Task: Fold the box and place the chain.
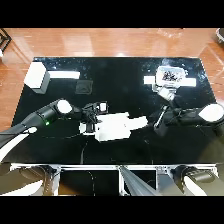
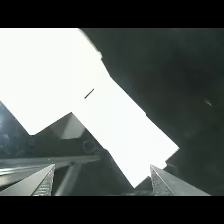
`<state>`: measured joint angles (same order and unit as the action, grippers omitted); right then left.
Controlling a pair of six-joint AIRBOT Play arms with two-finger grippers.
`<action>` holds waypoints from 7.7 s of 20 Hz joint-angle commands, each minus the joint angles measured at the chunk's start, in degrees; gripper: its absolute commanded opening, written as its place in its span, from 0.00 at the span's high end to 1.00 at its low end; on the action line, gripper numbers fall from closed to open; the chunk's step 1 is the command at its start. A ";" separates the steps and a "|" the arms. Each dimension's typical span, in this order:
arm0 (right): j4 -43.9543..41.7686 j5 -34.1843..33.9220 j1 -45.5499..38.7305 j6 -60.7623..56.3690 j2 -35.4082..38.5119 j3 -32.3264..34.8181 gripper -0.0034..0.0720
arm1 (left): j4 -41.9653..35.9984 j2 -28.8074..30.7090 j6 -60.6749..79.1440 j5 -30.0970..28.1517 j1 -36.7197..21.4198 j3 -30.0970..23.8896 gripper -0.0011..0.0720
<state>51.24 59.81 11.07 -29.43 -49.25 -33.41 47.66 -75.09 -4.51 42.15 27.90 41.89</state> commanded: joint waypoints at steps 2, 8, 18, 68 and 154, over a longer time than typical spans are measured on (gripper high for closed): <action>-0.02 -9.77 8.00 7.10 -0.11 3.91 0.03 | 0.26 -0.20 1.53 1.79 -0.07 -0.24 0.96; -0.09 -11.50 11.58 11.96 -3.67 5.35 0.03 | -4.44 -0.02 12.11 3.15 -0.04 -0.31 0.96; -0.50 -11.15 11.63 11.96 -6.80 7.89 0.03 | -4.66 -0.68 11.72 2.91 -0.11 -2.05 0.96; -8.17 -29.31 24.44 21.18 -8.28 5.20 0.03 | -4.90 -0.66 11.61 2.89 -0.04 -2.05 0.96; -16.90 -23.85 20.41 37.33 -22.82 2.84 0.03 | -4.85 -0.55 11.58 2.95 -0.07 -2.05 0.96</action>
<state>34.09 36.01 31.97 8.60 -72.07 -30.59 42.78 -75.68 7.03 45.10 27.86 39.86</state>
